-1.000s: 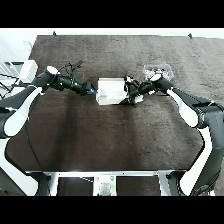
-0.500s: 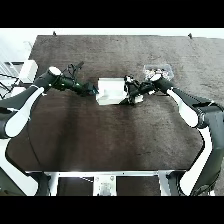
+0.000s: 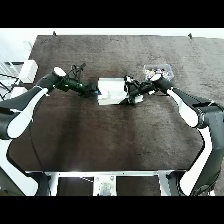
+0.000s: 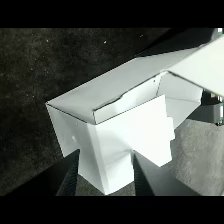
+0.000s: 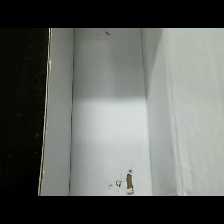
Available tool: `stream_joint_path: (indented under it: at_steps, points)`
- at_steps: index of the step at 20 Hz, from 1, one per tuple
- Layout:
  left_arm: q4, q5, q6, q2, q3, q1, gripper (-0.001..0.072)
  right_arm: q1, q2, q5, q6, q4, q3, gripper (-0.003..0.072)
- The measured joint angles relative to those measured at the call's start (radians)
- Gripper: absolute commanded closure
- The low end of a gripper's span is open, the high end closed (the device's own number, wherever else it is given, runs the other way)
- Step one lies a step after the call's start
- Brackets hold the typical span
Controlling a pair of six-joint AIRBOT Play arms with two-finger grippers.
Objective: Fold the box and place the chain.
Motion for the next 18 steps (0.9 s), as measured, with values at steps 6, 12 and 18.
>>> stream_joint_path:
  at_steps: [6, 12, 18]
  points:
    - [0.040, 0.003, -0.092, 0.000, 0.014, -0.019, 0.0319, 0.000, 0.000, 0.000, 0.000, 0.000, 0.000, 0.0135]
    - [0.194, 0.001, -0.249, 0.000, 0.072, -0.062, 0.0318, 0.000, 0.000, 0.000, 0.000, 0.000, 0.000, 0.0135]
    - [0.322, 0.016, -0.377, 0.000, 0.121, -0.118, 0.0318, 0.000, 0.000, 0.000, 0.000, 0.000, 0.000, 0.0135]
